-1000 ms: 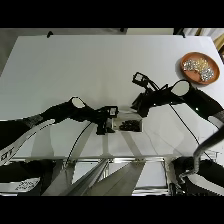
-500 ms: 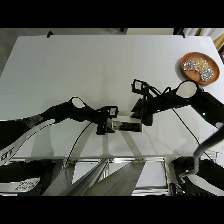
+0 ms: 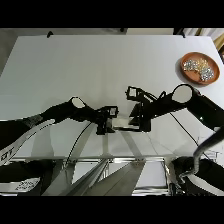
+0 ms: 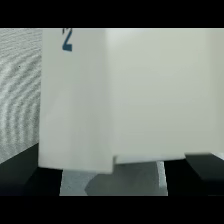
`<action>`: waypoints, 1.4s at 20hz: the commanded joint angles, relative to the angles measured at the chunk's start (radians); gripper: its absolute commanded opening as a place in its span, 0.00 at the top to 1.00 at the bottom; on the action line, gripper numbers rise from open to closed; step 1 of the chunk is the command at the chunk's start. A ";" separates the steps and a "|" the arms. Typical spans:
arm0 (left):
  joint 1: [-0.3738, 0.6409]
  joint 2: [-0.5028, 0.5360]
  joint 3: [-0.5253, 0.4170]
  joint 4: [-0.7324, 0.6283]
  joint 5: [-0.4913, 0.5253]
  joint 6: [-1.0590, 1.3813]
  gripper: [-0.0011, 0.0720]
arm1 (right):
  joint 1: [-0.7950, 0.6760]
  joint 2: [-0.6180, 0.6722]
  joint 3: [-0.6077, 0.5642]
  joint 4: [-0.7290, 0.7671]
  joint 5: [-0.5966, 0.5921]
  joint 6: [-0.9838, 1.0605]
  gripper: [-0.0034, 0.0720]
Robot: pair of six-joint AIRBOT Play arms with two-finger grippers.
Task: Fold the box and place the chain.
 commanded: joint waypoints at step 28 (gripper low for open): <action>0.000 0.000 0.000 0.000 0.000 0.000 0.64 | 0.081 0.048 -0.052 -0.198 -0.201 0.189 0.64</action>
